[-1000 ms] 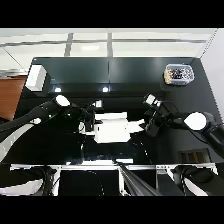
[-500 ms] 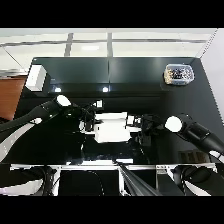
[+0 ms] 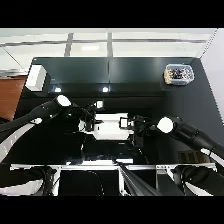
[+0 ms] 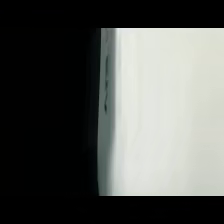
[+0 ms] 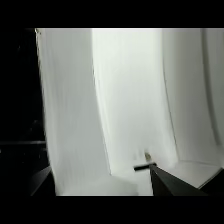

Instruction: Fold the box and place the chain.

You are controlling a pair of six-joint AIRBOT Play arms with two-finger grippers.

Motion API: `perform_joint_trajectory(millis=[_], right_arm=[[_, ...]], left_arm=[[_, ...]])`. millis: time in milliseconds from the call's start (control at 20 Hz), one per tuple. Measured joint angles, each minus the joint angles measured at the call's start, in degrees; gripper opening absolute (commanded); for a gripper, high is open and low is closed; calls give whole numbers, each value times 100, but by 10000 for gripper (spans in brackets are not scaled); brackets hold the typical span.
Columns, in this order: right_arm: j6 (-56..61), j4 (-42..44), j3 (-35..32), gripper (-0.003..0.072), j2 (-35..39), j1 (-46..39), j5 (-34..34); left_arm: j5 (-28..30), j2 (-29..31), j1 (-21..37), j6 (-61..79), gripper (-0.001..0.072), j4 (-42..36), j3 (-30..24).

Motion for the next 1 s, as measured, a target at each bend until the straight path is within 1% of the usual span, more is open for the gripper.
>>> perform_joint_trajectory(millis=[100, 300, 550, 1000], right_arm=[[-33, 57, 105, 705, 9, -26, 2], [-72, -44, 352, 705, 37, -367, 310], [-494, -15, 439, 705, 11, -739, 466], [-1869, 975, 452, 705, -240, -1014, 304]], left_arm=[[7, -2, -31, -9, 25, 55, 0], [39, -2, -61, -52, 26, 103, 0], [48, -2, -68, -79, 26, 125, 2], [59, -2, -68, -87, 25, 138, 2]])
